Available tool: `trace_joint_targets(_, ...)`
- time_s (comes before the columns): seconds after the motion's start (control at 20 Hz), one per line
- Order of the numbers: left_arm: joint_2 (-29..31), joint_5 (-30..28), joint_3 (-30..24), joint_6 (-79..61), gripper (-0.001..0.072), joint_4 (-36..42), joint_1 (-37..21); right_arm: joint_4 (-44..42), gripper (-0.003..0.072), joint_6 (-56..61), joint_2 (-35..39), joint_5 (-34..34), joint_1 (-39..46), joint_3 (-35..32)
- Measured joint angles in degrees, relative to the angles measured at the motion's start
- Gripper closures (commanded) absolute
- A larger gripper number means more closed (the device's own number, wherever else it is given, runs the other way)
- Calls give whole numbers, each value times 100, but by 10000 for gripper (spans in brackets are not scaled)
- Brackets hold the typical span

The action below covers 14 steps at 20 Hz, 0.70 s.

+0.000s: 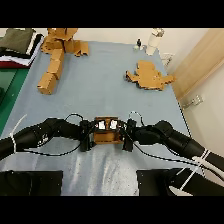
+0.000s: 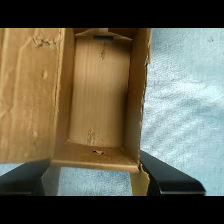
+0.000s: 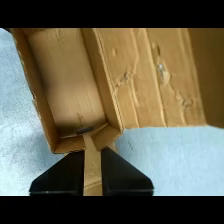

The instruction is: Fold the box.

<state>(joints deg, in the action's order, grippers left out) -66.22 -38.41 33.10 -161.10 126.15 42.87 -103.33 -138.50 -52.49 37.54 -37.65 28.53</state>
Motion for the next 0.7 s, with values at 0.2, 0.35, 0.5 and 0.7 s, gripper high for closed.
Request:
trace_joint_targets(0.2,0,-4,0,-2,286,-7,0,-431,539,-518,-15,-136,-44,-2)
trace_joint_targets(0.35,0,-7,0,-4,286,-11,0,-846,536,-824,-105,-197,-52,0)
trace_joint_targets(0.5,0,-7,0,-7,286,-11,0,-1200,258,-1051,-234,-243,-55,0)
trace_joint_targets(0.7,0,-9,0,-13,286,-11,0,-1368,201,-1165,-328,-273,-52,0)
